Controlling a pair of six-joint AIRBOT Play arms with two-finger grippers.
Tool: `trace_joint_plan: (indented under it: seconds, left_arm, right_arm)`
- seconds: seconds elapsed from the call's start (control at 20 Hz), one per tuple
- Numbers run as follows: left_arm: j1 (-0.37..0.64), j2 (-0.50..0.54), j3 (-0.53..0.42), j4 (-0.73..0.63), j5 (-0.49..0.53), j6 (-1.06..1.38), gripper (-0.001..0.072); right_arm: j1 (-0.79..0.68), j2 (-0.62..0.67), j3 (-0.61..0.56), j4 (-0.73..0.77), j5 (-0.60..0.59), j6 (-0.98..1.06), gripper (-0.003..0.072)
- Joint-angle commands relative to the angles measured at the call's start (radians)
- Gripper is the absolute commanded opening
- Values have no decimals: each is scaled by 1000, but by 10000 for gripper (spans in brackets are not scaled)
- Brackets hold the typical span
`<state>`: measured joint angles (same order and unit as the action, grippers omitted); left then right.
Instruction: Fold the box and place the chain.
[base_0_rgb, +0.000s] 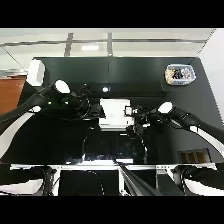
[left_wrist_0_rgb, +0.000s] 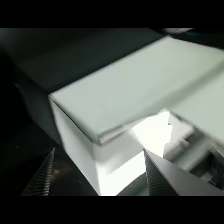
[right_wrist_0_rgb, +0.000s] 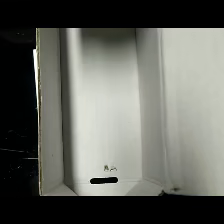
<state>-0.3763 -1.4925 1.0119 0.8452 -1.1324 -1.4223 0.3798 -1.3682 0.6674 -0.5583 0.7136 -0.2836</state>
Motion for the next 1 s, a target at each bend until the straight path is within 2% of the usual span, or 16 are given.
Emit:
trace_joint_plan:
  seconds: [0.0,0.25,0.55,0.95]
  left_arm:
    - [-69,0,35,191,29,-171,610]
    - [-139,0,60,400,26,-369,610]
    - [-286,0,128,692,-31,-615,610]
    - [-369,-30,154,687,-24,-746,610]
  right_arm:
    - [1,-1,0,0,0,0,191]
    - [1,-1,0,0,0,0,190]
    - [1,-1,0,0,0,0,191]
    - [1,-1,0,0,0,0,190]
